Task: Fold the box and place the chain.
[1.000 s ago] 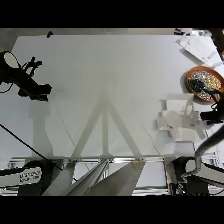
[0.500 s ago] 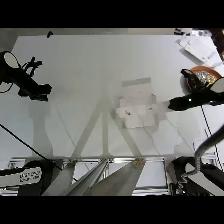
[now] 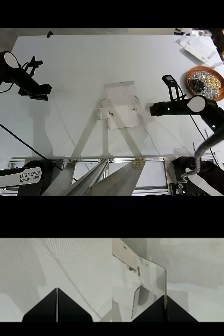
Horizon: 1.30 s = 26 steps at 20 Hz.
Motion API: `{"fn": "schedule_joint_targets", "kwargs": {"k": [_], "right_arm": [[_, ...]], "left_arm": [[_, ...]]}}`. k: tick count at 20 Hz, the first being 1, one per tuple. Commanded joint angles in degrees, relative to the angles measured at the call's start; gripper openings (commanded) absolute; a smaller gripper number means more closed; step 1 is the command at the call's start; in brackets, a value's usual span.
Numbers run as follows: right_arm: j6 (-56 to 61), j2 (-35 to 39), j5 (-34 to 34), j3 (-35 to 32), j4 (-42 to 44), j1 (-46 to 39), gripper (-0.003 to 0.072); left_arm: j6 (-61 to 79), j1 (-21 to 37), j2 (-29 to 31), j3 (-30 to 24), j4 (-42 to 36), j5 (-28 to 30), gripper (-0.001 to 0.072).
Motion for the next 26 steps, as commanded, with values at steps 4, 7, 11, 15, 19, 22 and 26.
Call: {"fn": "schedule_joint_targets", "kwargs": {"k": [4,7,11,15,19,22,26], "right_arm": [[3.2,0.3,-6.4,-2.7,-0.9,1.9,0.0005],[3.2,0.2,-6.1,-3.3,-0.9,1.9,0.0006],[3.2,0.2,-6.1,-3.3,-1.0,1.9,0.0006],[3.2,0.2,-6.2,-3.3,-1.0,1.9,0.0006],[3.2,0.2,-6.2,-3.3,-1.0,1.9,0.0007],[3.2,0.2,-6.2,-3.3,-1.0,1.9,0.0007],[3.2,0.2,-6.2,-3.3,-1.0,1.9,0.0007]], "left_arm": [[0.8,0.1,0.0,0.0,-0.7,3.0,0.0012],[2.5,0.0,-0.1,0.0,-5.0,9.2,0.0013],[17.9,0.0,-0.1,0.0,-25.2,9.8,0.0112],[26.3,-4.5,-0.1,0.0,-35.7,8.7,0.0275],[40.4,-17.2,-0.1,0.0,-35.0,12.1,0.0538],[48.1,-26.9,-0.1,0.0,-33.8,21.9,0.0571],[49.7,-32.8,-0.3,0.0,-28.5,28.3,0.0575]]}}
